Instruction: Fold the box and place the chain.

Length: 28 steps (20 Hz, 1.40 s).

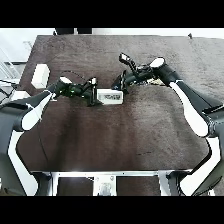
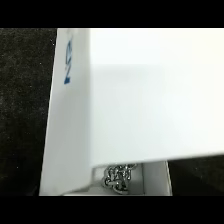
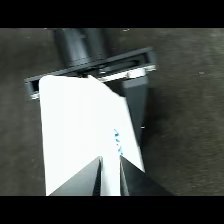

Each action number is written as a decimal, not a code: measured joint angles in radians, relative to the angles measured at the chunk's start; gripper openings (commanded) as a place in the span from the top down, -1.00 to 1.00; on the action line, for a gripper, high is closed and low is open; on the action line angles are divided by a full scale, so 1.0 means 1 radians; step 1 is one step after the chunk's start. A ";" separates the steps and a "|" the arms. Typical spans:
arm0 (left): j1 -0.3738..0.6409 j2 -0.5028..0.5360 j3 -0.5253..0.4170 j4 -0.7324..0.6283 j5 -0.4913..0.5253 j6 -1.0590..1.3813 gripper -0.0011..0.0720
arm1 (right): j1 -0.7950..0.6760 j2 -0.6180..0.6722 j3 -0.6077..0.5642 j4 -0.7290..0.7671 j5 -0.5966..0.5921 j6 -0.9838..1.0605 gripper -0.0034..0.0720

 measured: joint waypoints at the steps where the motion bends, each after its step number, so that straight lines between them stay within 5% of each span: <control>1: 0.000 0.000 0.000 0.000 0.000 0.000 -0.13 | 0.002 0.000 0.002 -0.004 0.009 0.001 0.29; 10: 0.000 0.000 0.000 0.000 0.000 0.000 -0.13 | 0.010 0.000 0.006 -0.023 0.059 0.027 0.07; 28: 0.000 0.000 0.000 0.000 0.000 0.000 -0.13 | 0.039 -0.002 0.006 -0.121 -0.003 0.052 0.05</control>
